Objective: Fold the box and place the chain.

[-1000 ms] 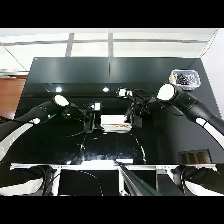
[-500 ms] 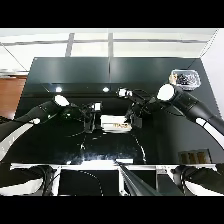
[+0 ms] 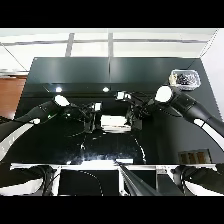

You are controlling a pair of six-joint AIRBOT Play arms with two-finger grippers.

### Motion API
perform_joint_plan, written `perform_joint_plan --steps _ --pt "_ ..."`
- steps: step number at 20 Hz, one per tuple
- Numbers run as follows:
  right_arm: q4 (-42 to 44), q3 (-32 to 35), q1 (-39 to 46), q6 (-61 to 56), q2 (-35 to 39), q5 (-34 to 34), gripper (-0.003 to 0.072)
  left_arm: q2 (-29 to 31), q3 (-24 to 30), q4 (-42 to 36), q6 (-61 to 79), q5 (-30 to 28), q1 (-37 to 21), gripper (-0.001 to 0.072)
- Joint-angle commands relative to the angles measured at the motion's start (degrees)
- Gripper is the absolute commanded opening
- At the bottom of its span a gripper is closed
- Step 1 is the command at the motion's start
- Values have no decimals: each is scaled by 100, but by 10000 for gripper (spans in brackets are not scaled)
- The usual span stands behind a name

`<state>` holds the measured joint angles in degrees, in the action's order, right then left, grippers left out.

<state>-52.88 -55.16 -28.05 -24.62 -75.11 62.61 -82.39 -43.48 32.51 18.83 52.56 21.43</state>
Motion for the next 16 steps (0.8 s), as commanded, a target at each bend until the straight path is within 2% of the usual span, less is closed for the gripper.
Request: perform_joint_plan --steps 1,11,12,13,16 --pt "-98 0 -17 -2 -2 13 286 -4 -2 0 2 -2 2 462" --pt "-142 -2 -17 0 -2 15 286 -4 -2 0 2 -2 2 462" --pt "-142 -2 -17 -2 -2 15 307 -4 -2 0 0 -2 2 463" --pt "-144 -2 -17 -2 -2 15 385 -4 -2 0 2 -2 2 462" --pt "-142 -2 -17 -2 -2 15 383 -4 -2 2 2 0 2 463"
